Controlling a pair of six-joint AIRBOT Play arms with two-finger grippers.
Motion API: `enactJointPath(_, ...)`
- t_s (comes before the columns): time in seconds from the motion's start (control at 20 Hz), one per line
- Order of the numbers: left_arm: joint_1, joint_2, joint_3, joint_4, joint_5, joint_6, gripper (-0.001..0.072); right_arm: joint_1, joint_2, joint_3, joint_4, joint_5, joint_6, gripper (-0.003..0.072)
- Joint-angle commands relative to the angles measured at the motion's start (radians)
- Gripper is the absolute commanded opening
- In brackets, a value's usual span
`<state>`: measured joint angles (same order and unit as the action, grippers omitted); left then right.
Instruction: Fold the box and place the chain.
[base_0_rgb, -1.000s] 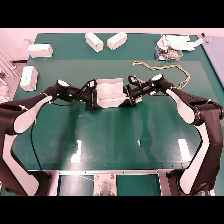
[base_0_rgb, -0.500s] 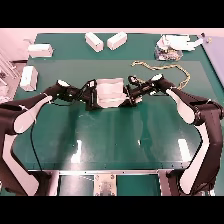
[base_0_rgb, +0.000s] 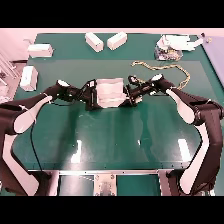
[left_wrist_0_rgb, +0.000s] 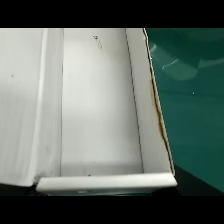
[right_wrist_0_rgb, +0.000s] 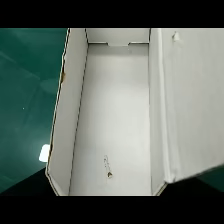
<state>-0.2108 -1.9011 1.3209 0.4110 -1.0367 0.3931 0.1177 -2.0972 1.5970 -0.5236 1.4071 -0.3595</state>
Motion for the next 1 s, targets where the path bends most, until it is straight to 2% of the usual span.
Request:
enactJointPath(0.0, 0.0, 0.0, 0.0, 0.0, 0.0, 0.0, 0.0378, 0.002, -0.001, 0.0, 0.026, 0.001, 0.001, 0.0498)
enactJointPath(0.05, 0.0, 0.0, 0.0, 0.0, 0.0, 0.0, 0.0379, 0.001, 0.0, 0.001, 0.026, -0.003, -0.001, 0.0504)
enactJointPath(0.1, 0.0, 0.0, 0.0, 0.0, 0.001, 0.0, 0.0378, -0.002, 0.001, 0.006, 0.032, -0.004, -0.007, 0.0621)
enactJointPath(0.2, 0.0, 0.0, 0.0, 0.0, 0.001, 0.0, 0.0378, -0.018, 0.011, 0.008, 0.032, -0.003, -0.007, 0.072)
enactJointPath(0.35, 0.0, 0.0, 0.0, 0.0, 0.001, 0.0, 0.0378, -0.042, 0.037, 0.008, 0.03, 0.0, -0.007, 0.072)
enactJointPath(0.6, 0.0, 0.0, 0.0, 0.0, 0.003, 0.0, 0.0379, -0.102, 0.087, 0.008, -0.068, 0.0, 0.038, 0.072)
enactJointPath(0.9, 0.0, 0.0, 0.0, 0.0, 0.004, 0.0, 0.0378, -0.182, 0.193, 0.008, -0.066, 0.039, 0.072, 0.0717)
enactJointPath(0.95, 0.0, 0.0, 0.0, 0.0, 0.004, 0.0, 0.0378, -0.18, 0.209, 0.008, -0.055, 0.075, 0.072, 0.066)
